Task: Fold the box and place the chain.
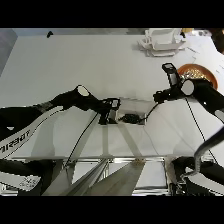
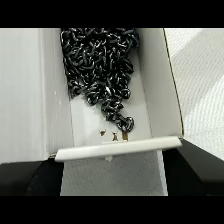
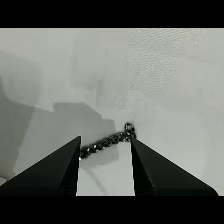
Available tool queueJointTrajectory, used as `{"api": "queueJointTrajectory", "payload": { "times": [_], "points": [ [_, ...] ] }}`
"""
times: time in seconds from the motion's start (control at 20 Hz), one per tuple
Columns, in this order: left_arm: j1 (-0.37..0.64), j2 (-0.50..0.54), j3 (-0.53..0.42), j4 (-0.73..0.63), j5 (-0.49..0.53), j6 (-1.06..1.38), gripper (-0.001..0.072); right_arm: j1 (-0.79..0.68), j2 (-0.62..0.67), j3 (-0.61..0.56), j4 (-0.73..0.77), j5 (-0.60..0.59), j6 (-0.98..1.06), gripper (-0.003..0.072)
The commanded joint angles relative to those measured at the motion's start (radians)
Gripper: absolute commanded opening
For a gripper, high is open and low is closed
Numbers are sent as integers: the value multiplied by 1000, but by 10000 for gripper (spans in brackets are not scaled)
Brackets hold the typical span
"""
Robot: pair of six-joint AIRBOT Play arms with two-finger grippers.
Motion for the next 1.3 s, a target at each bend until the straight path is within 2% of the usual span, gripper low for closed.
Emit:
{"api": "queueJointTrajectory", "payload": {
  "times": [0.0,0.1,0.8,0.85,0.9,0.95,1.25],
  "points": [
    [1,0,1,0,0,0,10,-1,-45,-5,0,2,2,313],
    [1,0,1,0,0,0,10,-1,-49,-6,0,2,3,292],
    [1,0,1,0,0,0,10,-1,-116,-6,-3,26,3,281],
    [1,0,1,0,0,0,10,-1,-117,-6,-3,26,3,200],
    [1,0,1,0,0,0,10,-1,-117,-6,-3,25,3,81],
    [1,0,1,0,0,0,10,-1,-117,-6,-3,26,3,19],
    [1,0,1,0,0,0,10,-1,-35,-6,2,74,3,14]
  ]
}}
